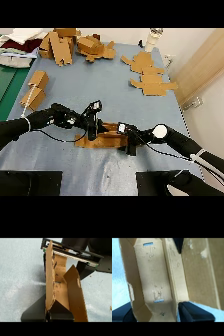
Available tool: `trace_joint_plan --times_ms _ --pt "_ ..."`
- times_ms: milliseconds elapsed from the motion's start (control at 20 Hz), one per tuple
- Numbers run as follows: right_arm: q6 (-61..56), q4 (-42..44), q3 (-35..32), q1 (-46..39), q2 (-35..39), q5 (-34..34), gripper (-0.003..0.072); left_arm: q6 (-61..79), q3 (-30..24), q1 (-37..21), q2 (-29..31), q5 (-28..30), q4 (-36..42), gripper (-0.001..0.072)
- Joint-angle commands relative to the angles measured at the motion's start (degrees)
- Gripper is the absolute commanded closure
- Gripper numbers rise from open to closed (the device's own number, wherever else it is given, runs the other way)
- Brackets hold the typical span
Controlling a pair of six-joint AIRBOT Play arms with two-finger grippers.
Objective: Fold the box.
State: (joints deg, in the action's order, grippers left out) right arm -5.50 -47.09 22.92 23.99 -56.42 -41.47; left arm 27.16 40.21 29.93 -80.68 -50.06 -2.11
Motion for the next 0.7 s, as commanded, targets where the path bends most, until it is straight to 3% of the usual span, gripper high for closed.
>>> trace_joint_plan --times_ms 0,350,400,450,500,650 --pt "0.0 0.0 0.0 0.1 -0.1 -0.1 -0.0034 0.0 0.0 0.0 0.0 0.0 0.0 0.0695" --pt "2.2 0.0 0.0 0.1 -0.7 -0.1 -0.0032 0.0 0.0 0.0 0.0 0.1 0.0 0.0695" --pt "2.2 0.0 0.0 0.1 -0.8 -0.1 0.0004 0.0 0.0 0.0 0.0 0.1 0.0 0.0695" --pt "2.2 -0.3 0.0 0.1 -0.8 -0.1 0.0148 0.0 0.0 0.0 0.0 0.2 0.0 0.0695" --pt "2.2 -0.3 0.0 0.1 -0.8 -0.2 0.0229 0.0 0.0 0.0 0.0 0.2 0.0 0.0695" --pt "2.2 -0.4 0.0 0.1 -0.8 -0.1 0.0229 0.0 0.0 0.0 0.0 0.1 0.0 0.0695"
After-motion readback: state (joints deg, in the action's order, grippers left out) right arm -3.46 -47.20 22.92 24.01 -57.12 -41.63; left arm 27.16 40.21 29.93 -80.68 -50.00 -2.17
